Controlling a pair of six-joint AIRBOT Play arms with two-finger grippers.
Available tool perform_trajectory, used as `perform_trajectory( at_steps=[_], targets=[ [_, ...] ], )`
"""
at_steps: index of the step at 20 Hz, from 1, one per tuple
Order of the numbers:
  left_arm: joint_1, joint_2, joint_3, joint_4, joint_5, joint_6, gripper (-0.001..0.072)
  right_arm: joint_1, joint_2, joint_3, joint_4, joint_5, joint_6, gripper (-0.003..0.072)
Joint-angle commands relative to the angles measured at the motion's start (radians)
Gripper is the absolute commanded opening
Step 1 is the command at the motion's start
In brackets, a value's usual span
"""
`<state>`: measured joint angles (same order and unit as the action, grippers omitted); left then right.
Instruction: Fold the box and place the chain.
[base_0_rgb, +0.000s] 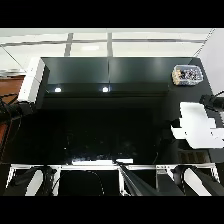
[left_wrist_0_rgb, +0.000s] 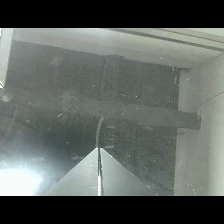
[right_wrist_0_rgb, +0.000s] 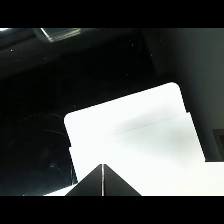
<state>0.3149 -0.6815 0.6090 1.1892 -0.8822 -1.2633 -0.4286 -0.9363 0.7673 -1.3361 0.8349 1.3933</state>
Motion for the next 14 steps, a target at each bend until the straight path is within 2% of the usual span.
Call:
perform_trajectory(
  at_steps=[1,12,14],
  targets=[
    [0.001,0.001,-0.001,-0.002,0.003,0.0,0.0025,0.001,0.001,-0.001,0.0,-0.002,0.0,0.0006],
    [0.001,-0.011,-0.002,-0.002,0.014,0.0,0.0025,0.001,0.001,-0.001,0.0,-0.01,0.0,0.0006],
    [0.0,-0.031,-0.002,-0.023,0.006,0.001,0.0025,-0.006,-0.002,-0.001,-0.007,-0.156,0.001,0.0005]
  ],
)
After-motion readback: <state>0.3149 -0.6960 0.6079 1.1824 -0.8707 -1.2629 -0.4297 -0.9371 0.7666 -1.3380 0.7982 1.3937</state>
